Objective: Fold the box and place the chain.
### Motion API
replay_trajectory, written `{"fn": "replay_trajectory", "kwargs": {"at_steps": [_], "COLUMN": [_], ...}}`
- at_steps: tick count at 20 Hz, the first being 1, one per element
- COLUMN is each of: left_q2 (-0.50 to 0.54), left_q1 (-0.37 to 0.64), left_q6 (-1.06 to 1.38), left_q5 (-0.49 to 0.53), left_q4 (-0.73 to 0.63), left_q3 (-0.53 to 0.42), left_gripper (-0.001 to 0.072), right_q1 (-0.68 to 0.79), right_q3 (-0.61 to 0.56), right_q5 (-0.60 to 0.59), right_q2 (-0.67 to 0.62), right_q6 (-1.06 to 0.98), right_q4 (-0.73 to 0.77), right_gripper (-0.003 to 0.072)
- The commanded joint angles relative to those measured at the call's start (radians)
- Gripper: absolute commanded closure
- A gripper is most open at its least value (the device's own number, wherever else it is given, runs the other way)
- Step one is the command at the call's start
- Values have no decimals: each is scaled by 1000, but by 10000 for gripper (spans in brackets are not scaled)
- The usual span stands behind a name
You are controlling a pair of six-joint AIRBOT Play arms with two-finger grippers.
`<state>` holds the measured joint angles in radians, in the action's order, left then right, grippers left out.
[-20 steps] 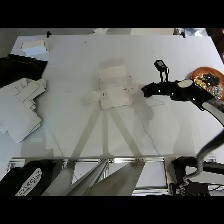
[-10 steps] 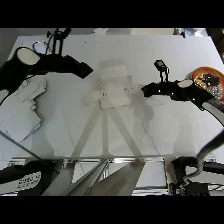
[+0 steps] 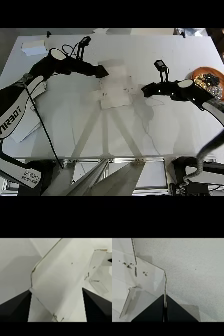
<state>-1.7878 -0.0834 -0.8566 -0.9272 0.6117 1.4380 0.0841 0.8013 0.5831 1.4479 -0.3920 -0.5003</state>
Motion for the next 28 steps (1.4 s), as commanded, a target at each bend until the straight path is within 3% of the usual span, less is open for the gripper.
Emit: {"fn": "replay_trajectory", "kwargs": {"at_steps": [1,8,12,14,17,18,20,28], "left_q2": [-29,-29,-29,-29,-29,-29,-29,-25], "left_q1": [-11,-35,-56,-56,-56,-56,-56,-55], "left_q6": [1,166,284,304,304,304,304,312], "left_q5": [35,-58,-88,-101,-103,-103,-103,-110], "left_q4": [-2,40,41,46,103,119,130,130], "left_q3": [14,14,14,14,14,14,14,14], "left_gripper": [7,15,107,211,448,454,695,693], "right_q1": [-1,-1,-1,-1,-1,-1,-1,-1], "right_q3": [0,0,0,0,0,0,0,0], "right_q5": [0,0,0,0,0,0,0,0], "right_q2": [0,0,0,0,0,0,0,0], "right_q6": [0,0,0,0,0,0,0,0], "right_q4": [0,0,0,0,0,0,0,0], "right_gripper": [675,675,675,675,675,675,675,675]}}
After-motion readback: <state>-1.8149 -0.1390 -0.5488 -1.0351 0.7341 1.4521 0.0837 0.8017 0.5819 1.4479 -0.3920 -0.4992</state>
